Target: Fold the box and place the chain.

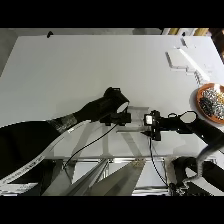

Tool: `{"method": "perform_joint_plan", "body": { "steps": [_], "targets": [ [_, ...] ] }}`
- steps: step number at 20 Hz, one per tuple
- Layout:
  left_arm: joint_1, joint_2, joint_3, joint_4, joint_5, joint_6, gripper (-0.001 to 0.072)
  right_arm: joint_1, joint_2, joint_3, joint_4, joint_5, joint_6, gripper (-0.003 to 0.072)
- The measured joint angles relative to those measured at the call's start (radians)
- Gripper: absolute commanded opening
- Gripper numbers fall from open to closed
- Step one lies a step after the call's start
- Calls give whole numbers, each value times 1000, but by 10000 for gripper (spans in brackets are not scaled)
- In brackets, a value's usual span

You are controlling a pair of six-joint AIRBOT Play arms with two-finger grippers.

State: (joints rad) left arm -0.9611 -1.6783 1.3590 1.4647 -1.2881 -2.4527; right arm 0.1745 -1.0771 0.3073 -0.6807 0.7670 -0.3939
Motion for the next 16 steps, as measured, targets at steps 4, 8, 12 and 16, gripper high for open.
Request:
{"method": "perform_joint_plan", "body": {
  "steps": [4,8,12,16],
  "targets": [
    [47,75,-7,-43,-29,228,390,0,0,0,0,0,0,319],
    [103,192,-83,-103,-54,466,531,0,0,0,0,0,0,319],
    [191,333,-276,-231,48,910,576,0,0,0,0,0,0,319],
    [259,412,-507,-442,282,1622,631,0,0,0,0,0,0,319]
  ]
}}
